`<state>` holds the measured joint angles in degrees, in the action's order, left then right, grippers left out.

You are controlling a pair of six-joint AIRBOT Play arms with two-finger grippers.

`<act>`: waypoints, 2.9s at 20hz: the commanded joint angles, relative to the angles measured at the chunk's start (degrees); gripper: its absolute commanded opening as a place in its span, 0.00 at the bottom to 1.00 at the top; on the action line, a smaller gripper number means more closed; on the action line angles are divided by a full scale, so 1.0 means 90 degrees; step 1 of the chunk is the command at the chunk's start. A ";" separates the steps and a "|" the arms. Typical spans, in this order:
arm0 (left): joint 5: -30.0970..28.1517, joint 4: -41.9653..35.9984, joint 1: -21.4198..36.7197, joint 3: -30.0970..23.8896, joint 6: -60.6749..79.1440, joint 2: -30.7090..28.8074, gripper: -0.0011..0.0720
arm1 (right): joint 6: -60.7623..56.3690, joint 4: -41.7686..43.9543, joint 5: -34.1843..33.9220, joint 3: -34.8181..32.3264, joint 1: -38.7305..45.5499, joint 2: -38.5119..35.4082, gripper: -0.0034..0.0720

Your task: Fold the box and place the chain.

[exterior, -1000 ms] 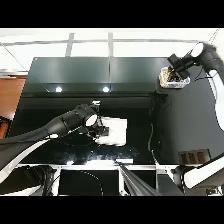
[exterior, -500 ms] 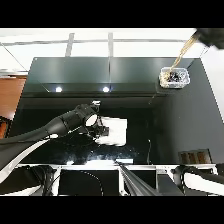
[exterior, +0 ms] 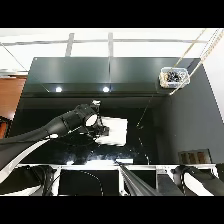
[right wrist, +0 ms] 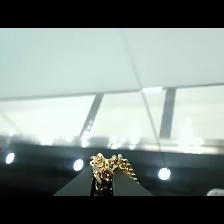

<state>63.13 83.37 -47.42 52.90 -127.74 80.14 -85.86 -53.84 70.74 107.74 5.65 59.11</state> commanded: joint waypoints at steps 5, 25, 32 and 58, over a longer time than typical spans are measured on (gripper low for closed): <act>-0.0005 -0.0005 -0.0005 0.0002 -0.0189 0.0005 0.06 | 0.0260 0.0289 0.2562 -0.1115 -0.1280 -0.0947 0.06; 0.0019 -0.0015 -0.0005 0.0002 -0.0330 0.0005 0.06 | 0.0073 0.0901 -0.0389 -0.4153 -0.4068 -0.0695 0.06; 0.0041 -0.0010 -0.0002 0.0002 -0.0330 0.0005 0.06 | -0.0236 0.0386 -0.0277 -0.5095 -0.4065 -0.0673 0.06; 0.0019 -0.0010 -0.0002 0.0002 -0.0330 0.0005 0.06 | -0.0580 0.0697 -0.1586 -0.6190 -0.4699 -0.0092 0.06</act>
<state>63.44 83.29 -47.42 52.93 -130.72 80.18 -92.12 -49.43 59.99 52.36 -35.59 56.16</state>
